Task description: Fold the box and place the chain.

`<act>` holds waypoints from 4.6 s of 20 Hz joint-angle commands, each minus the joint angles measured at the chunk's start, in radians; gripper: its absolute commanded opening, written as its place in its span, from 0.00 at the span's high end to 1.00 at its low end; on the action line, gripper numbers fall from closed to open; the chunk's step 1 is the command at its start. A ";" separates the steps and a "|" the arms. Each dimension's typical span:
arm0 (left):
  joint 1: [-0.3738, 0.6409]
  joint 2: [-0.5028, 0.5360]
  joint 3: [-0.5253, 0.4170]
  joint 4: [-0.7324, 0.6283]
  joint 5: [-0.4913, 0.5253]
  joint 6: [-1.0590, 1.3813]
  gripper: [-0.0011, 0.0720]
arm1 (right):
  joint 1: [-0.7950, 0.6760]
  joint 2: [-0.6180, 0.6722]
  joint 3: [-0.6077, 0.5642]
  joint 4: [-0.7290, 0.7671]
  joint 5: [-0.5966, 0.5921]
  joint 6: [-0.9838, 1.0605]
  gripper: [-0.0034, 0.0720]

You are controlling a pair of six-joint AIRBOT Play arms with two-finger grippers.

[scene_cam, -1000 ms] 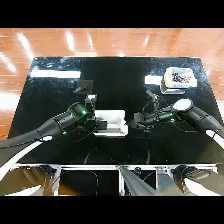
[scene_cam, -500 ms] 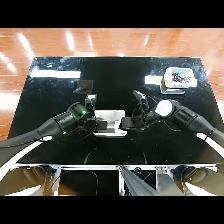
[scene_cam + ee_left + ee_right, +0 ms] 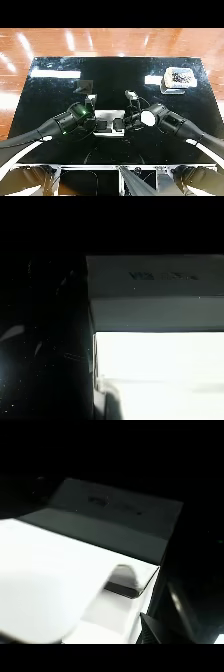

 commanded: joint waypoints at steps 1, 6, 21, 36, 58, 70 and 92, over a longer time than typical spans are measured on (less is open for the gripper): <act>0.000 0.000 0.000 0.000 0.000 0.001 0.96 | 0.037 -0.045 0.044 -0.093 0.008 0.108 0.24; 0.000 0.000 0.000 0.000 -0.001 0.001 0.96 | 0.043 -0.065 0.071 -0.132 0.070 0.166 0.41; 0.000 0.000 0.000 0.001 -0.003 0.001 0.96 | 0.051 -0.134 0.140 -0.203 0.189 0.215 0.41; 0.000 0.000 0.000 0.000 -0.002 0.001 0.96 | 0.050 -0.215 0.183 -0.227 0.227 0.187 0.55; 0.000 0.000 0.000 -0.004 -0.002 0.000 0.96 | 0.050 -0.219 0.192 -0.203 0.230 0.127 0.51; 0.000 0.000 0.000 -0.003 -0.002 0.000 0.96 | 0.050 -0.221 0.204 -0.251 0.266 0.132 0.63; -0.001 0.000 0.000 -0.004 -0.002 0.001 0.96 | 0.048 -0.248 0.204 -0.243 0.233 0.131 0.63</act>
